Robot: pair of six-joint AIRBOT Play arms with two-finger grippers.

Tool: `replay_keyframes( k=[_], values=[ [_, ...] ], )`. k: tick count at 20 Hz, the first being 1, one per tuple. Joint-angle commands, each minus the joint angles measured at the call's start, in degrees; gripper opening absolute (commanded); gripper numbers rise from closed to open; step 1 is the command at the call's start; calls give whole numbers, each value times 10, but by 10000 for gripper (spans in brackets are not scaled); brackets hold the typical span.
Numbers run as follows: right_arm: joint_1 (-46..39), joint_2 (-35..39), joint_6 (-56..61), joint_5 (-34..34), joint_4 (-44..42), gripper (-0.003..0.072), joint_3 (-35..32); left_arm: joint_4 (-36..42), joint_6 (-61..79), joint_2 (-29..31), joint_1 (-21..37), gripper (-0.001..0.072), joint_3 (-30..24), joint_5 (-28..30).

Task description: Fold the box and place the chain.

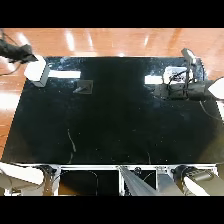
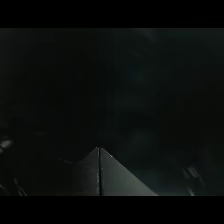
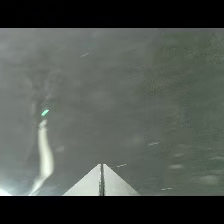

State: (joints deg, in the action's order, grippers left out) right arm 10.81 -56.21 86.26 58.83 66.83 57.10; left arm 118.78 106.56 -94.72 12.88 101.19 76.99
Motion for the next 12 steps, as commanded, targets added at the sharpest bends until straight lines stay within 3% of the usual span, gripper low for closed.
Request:
replay_keyframes(
  k=[1, 4, 6, 8, 12],
  values=[
    [0, -6, 35, 54, 141, 33, 42, 2, 15, 163, -103, 14, -222, -114],
    [0, -8, 65, 86, 205, 33, 19, 0, 13, 325, -180, 15, -455, -231],
    [-2, -8, 72, 67, 207, 33, -33, -8, -3, 391, -210, 14, -560, -267],
    [-11, -8, 96, 39, 207, 32, -85, -23, -24, 406, -224, 14, -595, -242],
    [-69, -9, 123, 36, 207, 33, -118, -103, -73, 400, -247, 14, -594, -228]
  ],
)
